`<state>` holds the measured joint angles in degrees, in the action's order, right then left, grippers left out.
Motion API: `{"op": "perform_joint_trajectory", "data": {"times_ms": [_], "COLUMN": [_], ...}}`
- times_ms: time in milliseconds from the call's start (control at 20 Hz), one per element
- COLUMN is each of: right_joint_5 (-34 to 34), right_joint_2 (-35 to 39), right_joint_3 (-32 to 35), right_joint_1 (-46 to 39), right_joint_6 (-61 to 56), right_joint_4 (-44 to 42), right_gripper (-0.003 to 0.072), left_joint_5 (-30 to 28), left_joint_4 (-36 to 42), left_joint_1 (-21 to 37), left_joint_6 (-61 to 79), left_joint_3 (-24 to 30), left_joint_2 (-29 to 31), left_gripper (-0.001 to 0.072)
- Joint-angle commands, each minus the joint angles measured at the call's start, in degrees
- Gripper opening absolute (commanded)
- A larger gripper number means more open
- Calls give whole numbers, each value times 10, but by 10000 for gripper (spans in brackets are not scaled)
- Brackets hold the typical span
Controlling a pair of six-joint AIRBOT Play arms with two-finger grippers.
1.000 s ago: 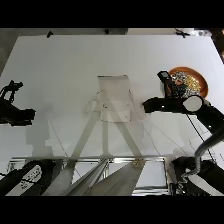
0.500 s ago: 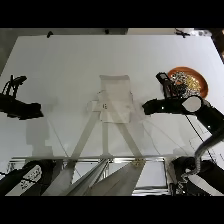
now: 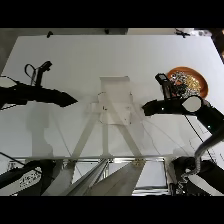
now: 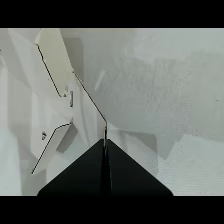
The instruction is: Fold the box and place the chain.
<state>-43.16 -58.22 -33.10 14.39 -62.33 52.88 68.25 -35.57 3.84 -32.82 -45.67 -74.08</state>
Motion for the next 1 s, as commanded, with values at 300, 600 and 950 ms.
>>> {"op": "perform_joint_trajectory", "data": {"times_ms": [300, 600, 950], "right_joint_5": [-35, -38, -38], "right_joint_2": [0, 0, 0], "right_joint_3": [0, 0, 0], "right_joint_1": [1, 1, 1], "right_joint_6": [14, 14, 14], "right_joint_4": [-2, -2, -2], "right_gripper": [9, 9, 9], "left_joint_5": [24, 119, 142], "left_joint_4": [176, 111, 65], "left_joint_1": [-79, -122, -164], "left_joint_6": [194, 175, 163], "left_joint_3": [-126, -223, -222], "left_joint_2": [-212, -261, -277], "left_gripper": [696, 695, 696]}}
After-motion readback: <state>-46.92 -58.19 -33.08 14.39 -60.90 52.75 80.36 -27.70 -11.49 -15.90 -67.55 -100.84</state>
